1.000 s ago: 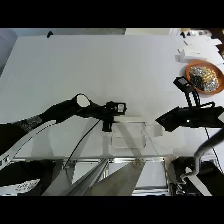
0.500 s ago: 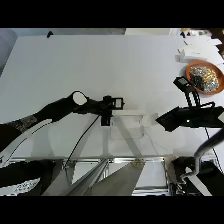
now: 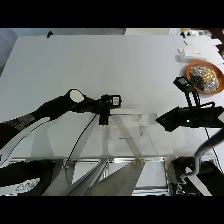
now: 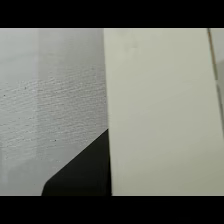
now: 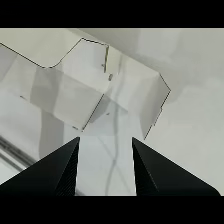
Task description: Fold the box and place the chain.
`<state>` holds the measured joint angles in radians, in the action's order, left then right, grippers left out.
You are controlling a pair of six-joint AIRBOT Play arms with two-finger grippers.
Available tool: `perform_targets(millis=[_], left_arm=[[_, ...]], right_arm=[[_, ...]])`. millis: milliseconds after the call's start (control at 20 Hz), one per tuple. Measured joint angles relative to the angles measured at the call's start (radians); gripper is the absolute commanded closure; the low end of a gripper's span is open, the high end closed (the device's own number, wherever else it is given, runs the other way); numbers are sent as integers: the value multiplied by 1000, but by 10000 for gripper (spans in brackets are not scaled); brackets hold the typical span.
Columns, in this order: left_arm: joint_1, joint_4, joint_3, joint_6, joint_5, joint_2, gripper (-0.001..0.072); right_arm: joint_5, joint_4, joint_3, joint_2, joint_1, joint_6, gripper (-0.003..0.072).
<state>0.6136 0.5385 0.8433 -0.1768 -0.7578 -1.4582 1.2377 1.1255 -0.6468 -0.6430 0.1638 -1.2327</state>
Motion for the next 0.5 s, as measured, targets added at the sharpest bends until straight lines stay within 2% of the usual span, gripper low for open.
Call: perform_targets(millis=[500], left_arm=[[0, 0, 0, -4, -22, -17, 704]], right_arm=[[0, 0, 0, 0, 0, 1, 322]])
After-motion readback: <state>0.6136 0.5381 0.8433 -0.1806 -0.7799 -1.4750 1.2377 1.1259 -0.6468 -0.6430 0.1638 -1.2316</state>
